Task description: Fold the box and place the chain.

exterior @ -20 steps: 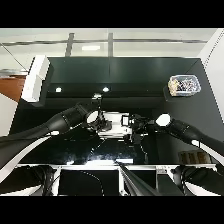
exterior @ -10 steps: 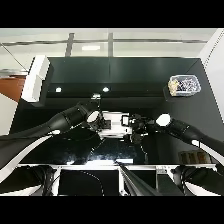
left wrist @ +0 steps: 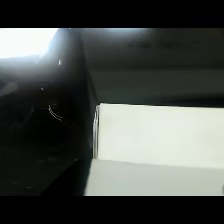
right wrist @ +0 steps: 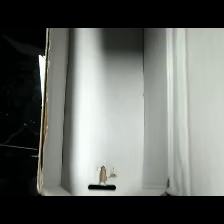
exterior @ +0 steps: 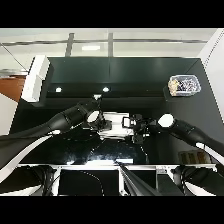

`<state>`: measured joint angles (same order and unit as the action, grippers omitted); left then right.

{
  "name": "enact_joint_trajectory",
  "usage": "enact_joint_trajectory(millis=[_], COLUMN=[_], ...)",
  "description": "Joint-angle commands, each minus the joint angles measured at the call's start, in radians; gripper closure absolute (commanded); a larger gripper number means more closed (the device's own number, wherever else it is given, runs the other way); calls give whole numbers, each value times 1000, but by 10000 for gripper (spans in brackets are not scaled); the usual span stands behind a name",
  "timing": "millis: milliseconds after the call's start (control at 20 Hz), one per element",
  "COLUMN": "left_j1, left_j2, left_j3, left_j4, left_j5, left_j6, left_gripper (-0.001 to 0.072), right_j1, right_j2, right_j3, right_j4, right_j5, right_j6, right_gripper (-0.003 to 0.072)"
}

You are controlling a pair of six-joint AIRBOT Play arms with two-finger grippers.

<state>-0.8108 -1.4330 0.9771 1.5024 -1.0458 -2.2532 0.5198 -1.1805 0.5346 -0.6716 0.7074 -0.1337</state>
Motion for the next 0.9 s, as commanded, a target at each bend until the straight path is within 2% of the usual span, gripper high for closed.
enact_joint_trajectory(millis=[0,200,400,450,550,600,650,750,850], left_j1=[1,1,1,1,1,1,1,1,1], left_j2=[1,1,1,1,1,1,1,1,1], left_j3=[0,0,0,0,0,0,0,0,0], left_j4=[8,8,8,8,8,8,8,8,8], left_j5=[-8,-8,-8,-8,-9,-9,-9,-10,-10], left_j6=[-2,-2,-2,-3,-2,-3,-2,-2,-2], left_gripper=[683,683,683,683,683,683,683,683,683], right_j1=[-38,-81,-84,-84,-84,-84,-83,-83,-81], right_j2=[53,55,51,51,46,43,40,30,24], right_j3=[1,1,1,1,1,1,1,1,1], right_j4=[-64,-112,-60,-46,-34,-34,-32,-3,37], right_j5=[99,126,120,119,120,121,119,119,120], right_j6=[55,57,56,56,56,61,74,94,105], right_gripper=[-24,-24,-6,126,170,313,333,450,451])
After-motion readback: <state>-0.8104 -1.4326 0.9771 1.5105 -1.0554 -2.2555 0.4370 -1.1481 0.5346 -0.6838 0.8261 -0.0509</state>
